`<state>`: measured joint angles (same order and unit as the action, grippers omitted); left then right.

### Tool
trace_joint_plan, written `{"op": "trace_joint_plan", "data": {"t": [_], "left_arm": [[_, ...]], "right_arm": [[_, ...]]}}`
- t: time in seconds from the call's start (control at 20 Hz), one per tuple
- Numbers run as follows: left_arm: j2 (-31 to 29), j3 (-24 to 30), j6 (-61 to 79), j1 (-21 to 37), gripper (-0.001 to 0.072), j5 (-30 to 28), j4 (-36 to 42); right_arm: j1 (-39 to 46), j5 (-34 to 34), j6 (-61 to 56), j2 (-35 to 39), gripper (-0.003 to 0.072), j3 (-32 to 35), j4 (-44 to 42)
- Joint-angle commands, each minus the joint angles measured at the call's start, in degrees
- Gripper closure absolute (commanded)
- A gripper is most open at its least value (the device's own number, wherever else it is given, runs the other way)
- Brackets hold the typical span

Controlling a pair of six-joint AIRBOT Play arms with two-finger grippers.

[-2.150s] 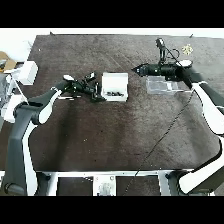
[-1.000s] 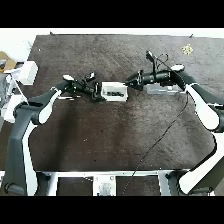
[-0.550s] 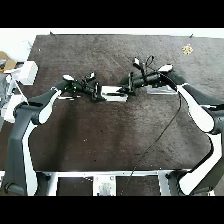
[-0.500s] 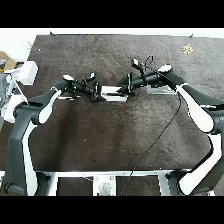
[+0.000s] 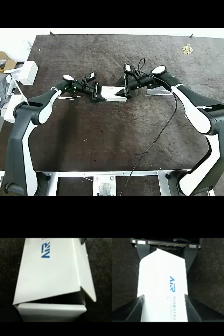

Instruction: Fold the box and place the chain.

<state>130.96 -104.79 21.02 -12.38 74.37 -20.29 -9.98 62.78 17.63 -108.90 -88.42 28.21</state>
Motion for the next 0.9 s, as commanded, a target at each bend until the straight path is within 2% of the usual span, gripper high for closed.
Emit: {"op": "trace_joint_plan", "data": {"t": [0.0, 0.2, 0.25, 0.35, 0.4, 0.5, 0.6, 0.65, 0.85], "left_arm": [[0.00, -0.02, 0.02, -0.02, 0.0358, 0.00, -0.02], [0.00, -0.02, 0.02, -0.02, 0.0358, 0.00, -0.02], [0.00, -0.02, 0.02, -0.02, 0.0357, 0.00, -0.02], [0.00, -0.02, 0.02, -0.02, 0.0357, 0.00, -0.04], [0.00, -0.02, 0.02, -0.02, 0.0358, 0.00, -0.02], [0.00, -0.02, 0.02, -0.02, 0.0358, 0.00, -0.02], [0.00, -0.02, 0.02, -0.02, 0.0358, 0.00, -0.02], [0.00, -0.02, 0.02, -0.02, 0.0358, 0.00, -0.02], [0.00, -0.02, 0.02, -0.02, 0.0358, 0.00, -0.04]], "right_arm": [[-0.09, -3.78, 2.38, 0.39, 0.0129, -0.02, -2.05], [-0.07, -5.11, 2.78, 0.87, 0.0131, -0.26, -2.71], [-0.07, -4.55, 2.75, 0.94, 0.0225, -0.26, -2.73], [-0.07, -2.32, 2.73, 0.96, 0.0252, -0.24, -2.60], [-0.09, -1.29, 2.73, 0.96, 0.0374, -0.24, -1.92], [-0.09, -0.26, 2.47, 0.90, 0.0431, -0.24, -0.04], [-0.09, -0.17, 1.64, 0.79, 0.0449, -0.20, 1.70], [-0.09, 0.02, 1.60, 0.79, 0.0538, -0.20, 2.29], [-0.09, 0.85, -0.55, 0.70, 0.0538, -0.15, 4.02]]}}
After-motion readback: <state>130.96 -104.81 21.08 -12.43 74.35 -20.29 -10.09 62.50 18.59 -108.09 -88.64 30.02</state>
